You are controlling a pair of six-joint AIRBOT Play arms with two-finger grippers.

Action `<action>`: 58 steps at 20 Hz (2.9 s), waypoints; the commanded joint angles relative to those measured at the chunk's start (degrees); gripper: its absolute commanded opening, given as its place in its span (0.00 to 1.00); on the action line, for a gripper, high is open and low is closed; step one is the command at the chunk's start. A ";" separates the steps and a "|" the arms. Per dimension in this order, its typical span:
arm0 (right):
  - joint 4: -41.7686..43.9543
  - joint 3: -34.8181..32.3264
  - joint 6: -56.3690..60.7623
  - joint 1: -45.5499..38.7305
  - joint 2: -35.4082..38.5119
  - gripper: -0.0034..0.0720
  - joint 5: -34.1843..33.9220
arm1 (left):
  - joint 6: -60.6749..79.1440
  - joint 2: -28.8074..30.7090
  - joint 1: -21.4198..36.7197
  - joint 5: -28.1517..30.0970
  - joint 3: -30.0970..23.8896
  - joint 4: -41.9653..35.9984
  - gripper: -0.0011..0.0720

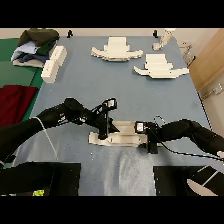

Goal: Fold the box.

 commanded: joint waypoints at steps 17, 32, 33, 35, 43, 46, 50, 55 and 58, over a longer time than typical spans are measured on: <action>-0.22 -0.02 0.00 0.07 -0.04 0.71 -0.31 | 0.00 -0.04 0.02 0.07 0.02 0.00 0.03; -0.22 -0.02 0.00 0.07 -0.04 0.71 -0.31 | -4.90 -0.04 0.04 -0.96 0.00 -0.83 0.04; -0.22 -0.02 0.00 0.07 -0.04 0.71 -0.31 | -4.90 -0.04 0.07 -0.94 0.02 -0.83 0.04; -0.22 -0.02 0.00 0.07 -0.04 0.71 -0.31 | -4.90 -0.04 0.04 -1.01 0.02 -0.83 0.04; -0.22 -0.02 0.00 0.07 -0.04 0.71 -0.31 | -13.31 2.21 0.11 -1.42 0.02 5.90 0.50; -0.22 -0.02 0.00 0.07 -0.04 0.71 -0.28 | -28.28 7.69 0.11 -2.64 0.02 17.16 0.87; -0.22 -0.02 0.00 0.07 -0.04 0.71 -0.28 | -44.00 15.54 0.09 -10.58 0.02 27.36 0.39; -0.22 -0.02 0.00 0.07 -0.04 0.71 -0.28 | -61.55 16.72 -3.91 -15.78 -0.39 21.29 0.03; -0.22 -0.02 0.00 0.07 -0.04 0.71 -0.28 | -65.20 12.57 -12.31 -7.28 -0.42 10.47 0.03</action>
